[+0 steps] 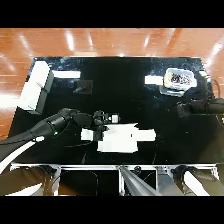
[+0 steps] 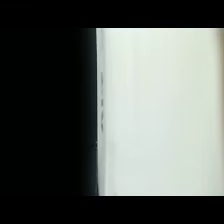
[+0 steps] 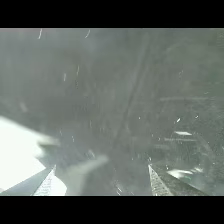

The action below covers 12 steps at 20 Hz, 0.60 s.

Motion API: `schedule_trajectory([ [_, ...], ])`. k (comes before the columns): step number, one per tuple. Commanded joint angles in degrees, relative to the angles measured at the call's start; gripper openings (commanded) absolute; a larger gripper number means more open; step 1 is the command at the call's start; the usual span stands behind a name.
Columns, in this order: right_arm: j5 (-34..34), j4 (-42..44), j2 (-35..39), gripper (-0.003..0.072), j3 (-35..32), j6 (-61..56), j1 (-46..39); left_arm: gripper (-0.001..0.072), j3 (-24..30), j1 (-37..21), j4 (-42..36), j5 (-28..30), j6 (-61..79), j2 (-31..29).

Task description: Fold the box and place the chain.

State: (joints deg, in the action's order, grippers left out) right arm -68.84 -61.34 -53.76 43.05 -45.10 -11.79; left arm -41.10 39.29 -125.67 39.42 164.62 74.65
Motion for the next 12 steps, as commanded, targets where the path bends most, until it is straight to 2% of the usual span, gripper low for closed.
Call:
schedule_trajectory([
  [1, 0.3, -5.1, -1.1, 0.0702, -2.8, 6.8, 4.2, 0.0017, 1.3, -0.4, 0.3, -2.6, -4.3, -0.1],
  [4, 3.3, -5.3, -2.6, 0.0702, -6.8, 12.7, 7.8, 0.0018, 1.3, -0.4, 0.3, -4.2, -4.3, -0.1],
  [6, 7.5, -3.0, -2.9, 0.0702, -9.4, 18.6, 9.4, 0.0018, 1.3, -0.4, 0.4, -4.7, -4.3, -0.1],
  [8, 8.4, -1.1, -2.9, 0.0702, -10.4, 24.2, 12.2, 0.0018, 1.3, -0.4, 0.5, -4.8, -4.3, -0.1],
  [10, 7.4, -1.2, -2.9, 0.0702, -10.6, 24.9, 16.3, 0.0019, 1.3, -0.4, 0.8, -4.9, -4.3, -0.1],
  [12, 3.0, -1.2, -2.9, 0.0702, -10.8, 24.7, 21.7, 0.0019, 1.3, -0.4, 0.8, -5.0, -4.3, -0.1],
])
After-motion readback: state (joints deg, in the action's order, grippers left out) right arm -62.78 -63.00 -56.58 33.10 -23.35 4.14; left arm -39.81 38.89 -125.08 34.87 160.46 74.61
